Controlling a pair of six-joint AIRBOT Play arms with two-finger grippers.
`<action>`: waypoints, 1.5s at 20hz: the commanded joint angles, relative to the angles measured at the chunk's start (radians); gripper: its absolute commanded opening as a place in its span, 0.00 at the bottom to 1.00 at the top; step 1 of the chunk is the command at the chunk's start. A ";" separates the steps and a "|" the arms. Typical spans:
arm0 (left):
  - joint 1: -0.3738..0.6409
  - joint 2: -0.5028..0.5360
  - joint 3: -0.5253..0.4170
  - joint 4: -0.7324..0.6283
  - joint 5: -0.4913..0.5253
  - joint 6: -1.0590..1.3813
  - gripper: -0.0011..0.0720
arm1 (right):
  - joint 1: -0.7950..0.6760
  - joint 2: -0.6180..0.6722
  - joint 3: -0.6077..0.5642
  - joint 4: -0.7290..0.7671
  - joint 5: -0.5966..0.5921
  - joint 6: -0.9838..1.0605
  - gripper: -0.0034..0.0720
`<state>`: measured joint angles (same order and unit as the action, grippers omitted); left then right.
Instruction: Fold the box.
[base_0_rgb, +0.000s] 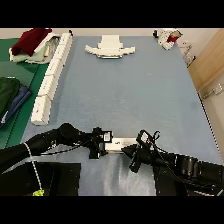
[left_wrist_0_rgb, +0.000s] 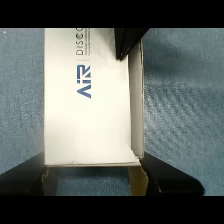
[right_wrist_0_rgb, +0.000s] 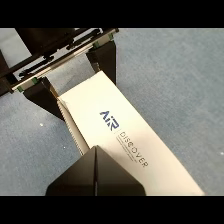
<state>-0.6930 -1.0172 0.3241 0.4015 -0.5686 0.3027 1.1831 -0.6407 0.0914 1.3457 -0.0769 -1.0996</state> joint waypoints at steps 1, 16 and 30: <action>0.001 0.000 0.001 -0.001 0.000 -0.001 0.71 | 0.001 0.000 -0.003 0.005 -0.026 0.000 0.07; 0.001 0.000 0.001 -0.001 0.000 -0.001 0.71 | -0.025 0.166 0.017 -0.048 -0.039 0.000 0.07; 0.001 0.000 0.001 -0.001 0.000 -0.001 0.71 | -0.671 -0.182 0.588 0.156 -0.742 -0.556 0.05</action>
<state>-0.6930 -1.0172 0.3241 0.4004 -0.5686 0.3027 0.6987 -0.6956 0.5766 1.3098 -0.7856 -1.3834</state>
